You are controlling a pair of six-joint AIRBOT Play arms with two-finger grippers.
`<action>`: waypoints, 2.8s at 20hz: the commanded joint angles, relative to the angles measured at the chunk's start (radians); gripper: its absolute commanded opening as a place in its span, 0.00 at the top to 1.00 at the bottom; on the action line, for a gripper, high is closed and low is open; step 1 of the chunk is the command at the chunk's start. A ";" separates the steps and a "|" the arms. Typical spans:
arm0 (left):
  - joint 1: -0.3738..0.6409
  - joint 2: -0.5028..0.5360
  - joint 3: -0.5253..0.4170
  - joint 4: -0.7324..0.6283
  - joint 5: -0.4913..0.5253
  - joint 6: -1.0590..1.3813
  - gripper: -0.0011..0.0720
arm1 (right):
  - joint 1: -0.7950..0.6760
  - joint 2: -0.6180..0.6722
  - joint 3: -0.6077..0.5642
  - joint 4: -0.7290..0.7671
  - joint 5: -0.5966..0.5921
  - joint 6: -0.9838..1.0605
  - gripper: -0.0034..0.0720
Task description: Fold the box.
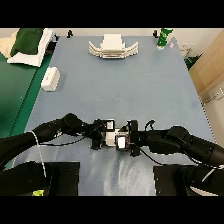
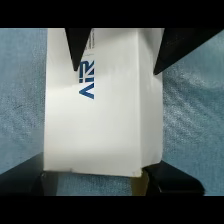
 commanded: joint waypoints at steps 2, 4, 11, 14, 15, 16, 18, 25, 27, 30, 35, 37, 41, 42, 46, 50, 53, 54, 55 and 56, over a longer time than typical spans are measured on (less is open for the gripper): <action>0.001 0.000 0.000 0.001 -0.002 0.001 0.34 | 0.002 0.001 0.005 -0.026 0.027 -0.019 0.24; 0.001 0.000 0.000 0.001 -0.002 0.001 0.34 | 0.002 0.014 0.006 -0.026 0.024 -0.019 0.24; 0.001 0.000 0.000 0.001 -0.002 0.001 0.34 | -0.001 0.050 0.006 -0.038 0.026 -0.018 0.24; 0.001 0.000 0.000 0.001 -0.002 0.001 0.34 | -0.001 0.050 0.006 -0.057 0.063 -0.018 0.27; 0.001 0.000 0.000 0.001 -0.002 0.001 0.34 | -0.001 0.050 0.006 -0.057 0.077 -0.018 0.27; 0.001 0.000 0.000 0.001 -0.002 0.001 0.34 | -0.001 0.050 0.006 -0.057 0.088 -0.018 0.27; 0.001 0.000 0.000 0.001 -0.002 0.001 0.34 | -0.001 0.048 0.006 -0.057 0.090 -0.018 0.27; 0.000 0.000 0.000 0.000 -0.002 0.001 0.34 | -0.003 0.003 0.006 -0.057 0.087 -0.017 0.27; 0.001 0.000 0.000 0.001 -0.002 0.001 0.34 | -0.003 0.003 0.006 -0.056 0.085 -0.017 0.39; 0.000 0.000 0.000 0.000 -0.002 0.001 0.34 | -0.003 0.002 0.005 -0.056 0.071 -0.015 0.46; 0.000 0.000 0.000 0.001 -0.002 0.001 0.34 | -0.003 -0.014 0.004 -0.035 0.049 -0.015 0.50; 0.001 0.000 0.000 0.000 -0.002 0.001 0.34 | -0.001 -0.030 0.004 -0.021 0.043 -0.015 0.50; 0.000 0.000 0.000 0.000 -0.002 0.001 0.34 | 0.001 -0.035 0.004 -0.018 0.028 -0.015 0.50; 0.001 0.000 0.000 0.001 -0.002 0.001 0.34 | 0.001 -0.035 0.004 -0.018 0.027 -0.015 0.50; 0.001 0.000 0.000 0.001 -0.002 0.001 0.34 | 0.001 -0.032 0.004 -0.004 0.018 -0.015 0.74; 0.001 0.000 0.000 0.001 -0.002 0.001 0.34 | 0.001 -0.031 0.005 -0.003 0.019 -0.015 0.39; 0.001 0.000 0.000 0.001 -0.002 0.001 0.34 | 0.001 -0.031 0.005 0.008 0.019 -0.015 0.33; 0.001 0.000 0.000 0.000 -0.002 0.001 0.34 | 0.001 -0.031 0.005 0.009 0.019 -0.015 0.33; 0.001 0.000 0.000 0.001 -0.002 0.001 0.34 | 0.001 -0.029 0.005 0.014 0.019 -0.015 0.33; 0.000 0.000 0.000 0.000 -0.002 0.001 0.34 | 0.001 -0.022 0.005 0.023 0.020 -0.015 0.33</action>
